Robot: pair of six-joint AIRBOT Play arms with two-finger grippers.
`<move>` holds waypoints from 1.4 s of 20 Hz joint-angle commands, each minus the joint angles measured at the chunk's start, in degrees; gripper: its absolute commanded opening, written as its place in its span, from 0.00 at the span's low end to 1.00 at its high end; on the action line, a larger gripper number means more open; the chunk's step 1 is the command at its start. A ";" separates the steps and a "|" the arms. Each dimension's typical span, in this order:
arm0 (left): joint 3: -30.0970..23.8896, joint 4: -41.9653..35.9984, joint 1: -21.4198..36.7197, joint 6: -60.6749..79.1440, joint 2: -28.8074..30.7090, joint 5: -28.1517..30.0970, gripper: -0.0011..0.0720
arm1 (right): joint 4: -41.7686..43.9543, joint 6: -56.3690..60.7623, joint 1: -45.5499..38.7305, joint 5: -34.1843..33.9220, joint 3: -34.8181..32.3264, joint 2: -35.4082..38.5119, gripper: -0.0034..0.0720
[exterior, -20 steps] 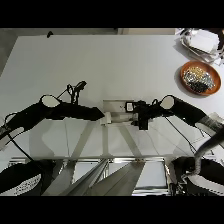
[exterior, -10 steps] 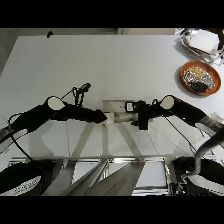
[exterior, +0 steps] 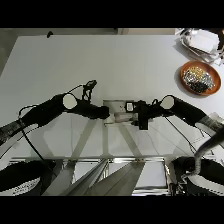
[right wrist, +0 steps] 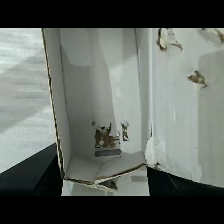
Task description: Fold the box and place the chain.
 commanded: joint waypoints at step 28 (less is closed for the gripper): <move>14.82 23.96 -11.85 -43.10 -13.22 -10.67 0.02 | 0.07 0.00 0.02 0.04 0.00 0.02 0.42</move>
